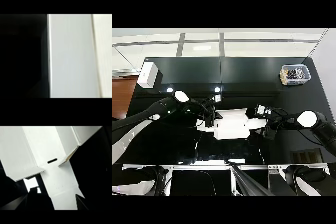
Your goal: Fold the box and place the chain.
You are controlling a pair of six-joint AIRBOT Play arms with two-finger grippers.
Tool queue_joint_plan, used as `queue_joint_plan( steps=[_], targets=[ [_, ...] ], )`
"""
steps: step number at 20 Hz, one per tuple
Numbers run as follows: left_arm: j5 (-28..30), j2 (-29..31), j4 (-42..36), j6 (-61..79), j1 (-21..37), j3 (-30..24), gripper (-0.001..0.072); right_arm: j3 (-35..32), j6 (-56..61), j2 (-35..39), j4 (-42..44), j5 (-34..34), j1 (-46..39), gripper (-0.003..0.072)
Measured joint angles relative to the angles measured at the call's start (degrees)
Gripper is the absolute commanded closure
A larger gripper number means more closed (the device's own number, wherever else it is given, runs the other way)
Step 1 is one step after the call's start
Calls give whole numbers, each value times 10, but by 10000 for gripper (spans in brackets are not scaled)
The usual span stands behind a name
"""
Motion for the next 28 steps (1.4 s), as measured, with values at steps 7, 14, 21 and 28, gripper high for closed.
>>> queue_joint_plan(
  steps=[7,14,21,28],
  targets=[
    [17,0,1,50,-4,0,687,0,0,0,0,-4,1,14],
    [10,10,9,61,-5,8,688,0,0,0,0,-8,1,13],
    [-7,13,3,63,-5,12,686,0,0,0,0,-10,1,13],
    [-5,12,2,61,-5,12,686,0,0,0,0,-11,1,13]
  ],
)
